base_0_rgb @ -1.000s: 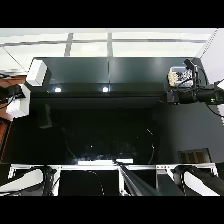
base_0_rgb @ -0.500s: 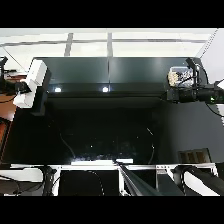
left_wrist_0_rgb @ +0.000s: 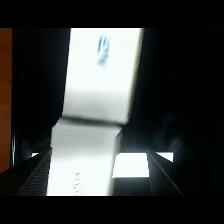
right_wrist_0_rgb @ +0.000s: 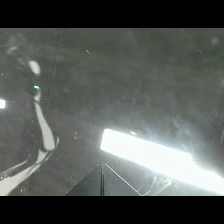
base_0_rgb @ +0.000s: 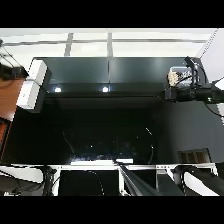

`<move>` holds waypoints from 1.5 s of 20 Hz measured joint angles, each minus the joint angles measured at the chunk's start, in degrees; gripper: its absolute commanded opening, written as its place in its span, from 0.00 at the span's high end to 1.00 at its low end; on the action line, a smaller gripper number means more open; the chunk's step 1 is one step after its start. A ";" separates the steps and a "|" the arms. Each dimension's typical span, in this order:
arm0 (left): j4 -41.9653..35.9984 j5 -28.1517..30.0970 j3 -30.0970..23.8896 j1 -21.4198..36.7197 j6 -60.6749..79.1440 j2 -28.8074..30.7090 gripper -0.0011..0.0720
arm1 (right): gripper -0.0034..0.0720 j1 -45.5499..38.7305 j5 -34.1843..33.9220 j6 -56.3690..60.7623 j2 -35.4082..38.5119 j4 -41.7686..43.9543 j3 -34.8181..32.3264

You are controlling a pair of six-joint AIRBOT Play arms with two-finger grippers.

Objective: Fold the box and place the chain.

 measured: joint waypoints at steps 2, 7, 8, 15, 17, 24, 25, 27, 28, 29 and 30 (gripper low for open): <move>-0.31 -5.33 6.34 -2.45 -5.35 0.52 0.95 | 0.93 2.34 -2.29 0.02 -0.02 -0.11 0.00; -2.97 -13.14 7.08 -12.26 -11.26 6.88 0.95 | 0.94 6.32 -4.11 0.98 -0.02 -3.43 -0.39; -3.23 -12.63 4.31 -14.82 -11.69 9.35 0.95 | 0.94 6.73 -4.46 2.01 0.00 -5.44 -0.98; -3.63 11.45 -40.79 -28.57 -13.70 37.42 0.95 | 0.93 7.74 -13.57 5.53 -0.02 -15.43 -10.05; -3.58 16.06 -51.49 -28.98 -14.47 44.30 0.95 | 0.93 7.76 -15.61 5.92 -0.02 -16.55 -11.41; -3.72 21.84 -64.06 -28.20 -15.15 53.83 0.95 | 0.93 7.78 -17.94 6.14 0.00 -17.75 -12.74; -3.80 22.10 -64.50 -28.15 -15.30 54.21 0.95 | 0.93 7.78 -17.99 6.14 0.00 -17.79 -12.79; -3.85 22.40 -65.02 -28.11 -15.30 54.60 0.95 | 0.93 7.78 -18.16 6.16 0.00 -17.88 -12.83; -3.85 22.53 -65.16 -28.11 -15.30 54.73 0.95 | 0.93 7.78 -18.23 6.19 -0.02 -17.90 -12.83; -3.87 22.62 -65.26 -28.11 -15.30 54.82 0.95 | 0.93 7.78 -18.23 6.29 -0.02 -17.90 -12.83; -3.87 22.73 -65.37 -28.11 -15.30 54.88 0.95 | 0.93 7.78 -18.25 6.32 0.00 -17.92 -12.83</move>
